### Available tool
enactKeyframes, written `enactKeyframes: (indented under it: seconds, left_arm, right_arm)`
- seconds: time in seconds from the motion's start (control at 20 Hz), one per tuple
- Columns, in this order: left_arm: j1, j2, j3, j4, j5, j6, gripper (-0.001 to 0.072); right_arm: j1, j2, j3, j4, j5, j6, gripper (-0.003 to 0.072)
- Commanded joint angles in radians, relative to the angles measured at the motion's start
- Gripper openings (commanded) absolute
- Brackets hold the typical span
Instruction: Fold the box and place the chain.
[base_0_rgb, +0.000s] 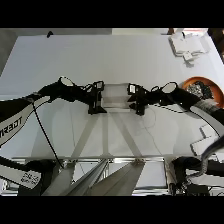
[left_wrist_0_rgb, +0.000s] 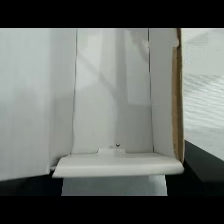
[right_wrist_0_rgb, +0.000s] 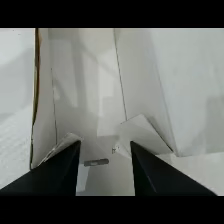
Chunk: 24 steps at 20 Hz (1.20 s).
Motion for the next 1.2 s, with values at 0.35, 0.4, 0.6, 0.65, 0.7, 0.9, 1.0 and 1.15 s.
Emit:
enactKeyframes:
  seconds: [0.35,0.4,0.6,0.65,0.7,0.9,1.0,1.15]
  left_arm:
    - [0.0,0.0,0.0,0.0,0.0,0.0,0.0319]
    - [0.0,0.0,0.0,0.0,0.0,0.0,0.0319]
    - [0.0,0.0,0.0,0.0,0.001,0.0,0.0319]
    - [0.0,0.0,0.0,0.0,0.0,0.0,0.0319]
    - [0.0,0.0,0.0,0.0,0.001,0.0,0.0319]
    - [0.0,0.0,0.0,0.0,0.001,0.0,0.0319]
    - [0.0,0.0,0.0,0.0,0.0,0.0,0.0319]
    - [0.0,0.0,0.0,0.0,0.0,0.0,0.0319]
  right_arm:
    - [0.0,0.0,0.0,-0.023,0.03,0.005,0.022]
    - [0.0,0.0,0.0,-0.045,0.037,0.037,0.0082]
    - [-0.001,0.025,0.0,-0.065,0.043,0.15,0.0032]
    - [-0.001,0.043,0.0,-0.067,0.046,0.167,0.0031]
    - [-0.001,0.068,0.0,-0.07,0.048,0.189,0.0017]
    - [-0.041,0.202,0.0,-0.072,0.058,0.338,0.0013]
    - [-0.126,0.276,0.0,-0.072,0.084,0.468,0.0014]
    - [-0.313,0.328,0.0,-0.098,0.117,0.655,0.0014]
